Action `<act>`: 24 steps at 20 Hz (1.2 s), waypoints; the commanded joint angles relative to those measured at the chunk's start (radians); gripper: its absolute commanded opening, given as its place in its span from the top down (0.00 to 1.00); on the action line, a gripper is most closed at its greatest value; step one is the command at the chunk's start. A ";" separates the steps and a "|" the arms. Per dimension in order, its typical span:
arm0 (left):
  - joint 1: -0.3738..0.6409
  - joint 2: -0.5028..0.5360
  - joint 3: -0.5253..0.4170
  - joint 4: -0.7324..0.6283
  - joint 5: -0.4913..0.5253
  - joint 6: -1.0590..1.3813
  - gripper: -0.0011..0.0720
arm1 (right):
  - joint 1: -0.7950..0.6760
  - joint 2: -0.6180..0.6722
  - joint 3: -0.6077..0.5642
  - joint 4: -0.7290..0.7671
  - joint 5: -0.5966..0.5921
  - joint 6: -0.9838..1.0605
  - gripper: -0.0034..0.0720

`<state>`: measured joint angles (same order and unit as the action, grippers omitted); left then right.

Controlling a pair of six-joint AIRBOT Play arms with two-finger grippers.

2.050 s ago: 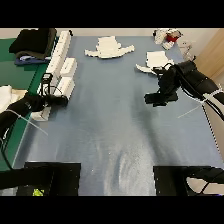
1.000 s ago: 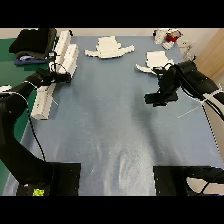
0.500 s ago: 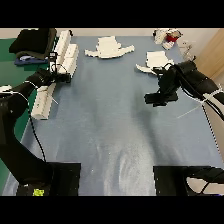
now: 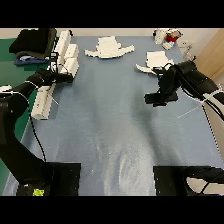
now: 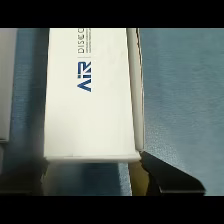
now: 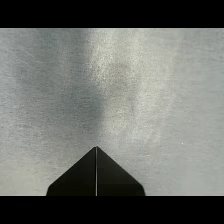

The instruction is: Fold the box.

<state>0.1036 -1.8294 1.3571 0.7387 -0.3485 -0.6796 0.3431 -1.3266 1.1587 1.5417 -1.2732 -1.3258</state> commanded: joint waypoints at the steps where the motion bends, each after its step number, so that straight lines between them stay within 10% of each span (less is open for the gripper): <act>1: 0.002 -0.013 -0.001 0.044 -0.026 0.009 0.17 | -0.001 -0.001 0.001 0.000 0.000 0.000 0.95; 3: 0.002 -0.011 0.000 0.074 -0.026 0.009 0.03 | -0.001 -0.001 0.001 0.000 0.000 0.000 0.95; 24: 0.004 0.091 0.001 0.074 -0.076 0.008 0.00 | -0.001 -0.001 0.001 0.000 0.000 0.000 0.95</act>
<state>0.1078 -1.7599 1.3567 0.8139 -0.3893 -0.6720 0.3431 -1.3270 1.1587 1.5417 -1.2732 -1.3258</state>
